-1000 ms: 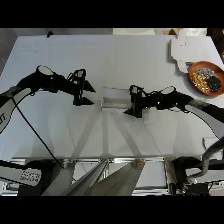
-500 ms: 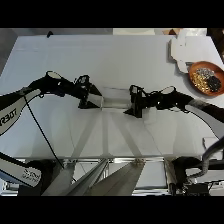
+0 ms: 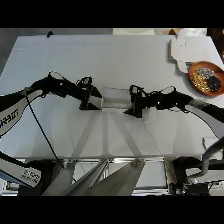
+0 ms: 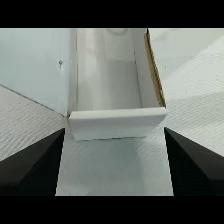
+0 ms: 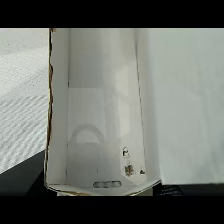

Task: Fold the box and place the chain.

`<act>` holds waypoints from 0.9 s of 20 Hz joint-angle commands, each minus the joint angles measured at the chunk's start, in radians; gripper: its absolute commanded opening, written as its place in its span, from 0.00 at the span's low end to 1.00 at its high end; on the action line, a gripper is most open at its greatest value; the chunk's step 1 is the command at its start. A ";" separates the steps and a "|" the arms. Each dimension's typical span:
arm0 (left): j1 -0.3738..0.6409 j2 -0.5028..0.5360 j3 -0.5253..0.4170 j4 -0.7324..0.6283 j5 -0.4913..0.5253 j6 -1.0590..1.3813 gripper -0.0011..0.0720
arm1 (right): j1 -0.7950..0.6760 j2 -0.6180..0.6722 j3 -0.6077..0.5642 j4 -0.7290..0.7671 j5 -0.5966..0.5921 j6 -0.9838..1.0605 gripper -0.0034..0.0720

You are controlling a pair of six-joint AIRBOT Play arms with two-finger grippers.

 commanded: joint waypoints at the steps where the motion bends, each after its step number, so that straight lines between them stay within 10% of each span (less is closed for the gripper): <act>1: -0.005 0.000 0.000 0.001 0.004 -0.009 0.97 | 0.000 0.001 0.000 0.000 0.000 0.000 0.65; 18: -0.092 0.003 0.000 0.001 0.122 -0.006 0.97 | 0.000 0.001 0.000 0.000 0.000 0.000 0.65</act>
